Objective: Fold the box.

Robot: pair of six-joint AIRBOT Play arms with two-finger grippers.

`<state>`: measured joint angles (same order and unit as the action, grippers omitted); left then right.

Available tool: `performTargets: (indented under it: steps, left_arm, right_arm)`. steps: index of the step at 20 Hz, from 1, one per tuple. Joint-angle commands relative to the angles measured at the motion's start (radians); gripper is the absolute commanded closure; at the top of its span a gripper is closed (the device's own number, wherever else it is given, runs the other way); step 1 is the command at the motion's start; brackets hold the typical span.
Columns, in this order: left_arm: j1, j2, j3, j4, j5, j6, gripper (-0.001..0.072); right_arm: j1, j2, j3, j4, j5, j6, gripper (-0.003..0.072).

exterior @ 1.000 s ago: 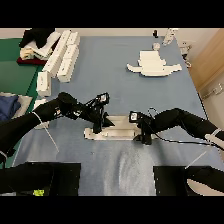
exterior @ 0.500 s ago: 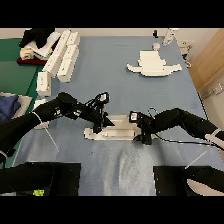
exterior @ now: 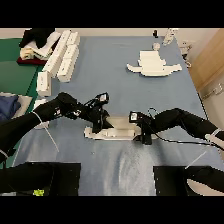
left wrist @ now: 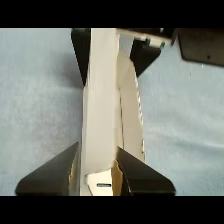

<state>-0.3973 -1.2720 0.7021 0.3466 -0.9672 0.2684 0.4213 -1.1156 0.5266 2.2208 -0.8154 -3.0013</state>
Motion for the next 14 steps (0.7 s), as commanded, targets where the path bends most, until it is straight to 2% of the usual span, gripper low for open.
performTargets:
  steps: [1, 3, 5, 8, 9, 10, 12, 14]
  left_arm:
    - [0.000, 0.001, 0.000, -0.001, -0.011, -0.012, 0.0408]
    - [0.012, 0.025, 0.005, 0.059, -0.012, -0.164, 0.0407]
    - [0.047, 0.086, 0.014, 0.197, -0.039, -0.378, 0.0407]
    - [0.120, 0.227, 0.023, 0.406, -0.183, -0.652, 0.0411]
    - [0.136, 0.269, 0.023, 0.430, -0.241, -0.745, 0.0512]
    - [0.146, 0.310, 0.023, 0.441, -0.303, -0.847, 0.0699]
    - [0.129, 0.361, 0.022, 0.426, -0.330, -1.032, 0.0698]
    - [0.061, 0.368, 0.021, 0.381, -0.293, -1.152, 0.0698]
  right_arm:
    - [0.000, -0.001, 0.000, 0.000, 0.003, 0.000, 0.0168]
    - [0.000, -0.001, 0.000, 0.000, 0.002, 0.000, 0.0168]
    - [0.000, -0.001, 0.000, 0.000, 0.003, 0.000, 0.0168]
    - [0.000, -0.001, 0.000, 0.000, 0.003, 0.000, 0.0168]
    - [0.000, -0.001, 0.000, 0.000, 0.003, 0.000, 0.0168]
    - [0.000, -0.001, 0.000, 0.000, 0.003, 0.000, 0.0167]
    - [0.000, -0.001, 0.000, 0.000, 0.003, 0.000, 0.0168]
    - [0.000, -0.001, 0.000, 0.000, 0.003, 0.000, 0.0168]
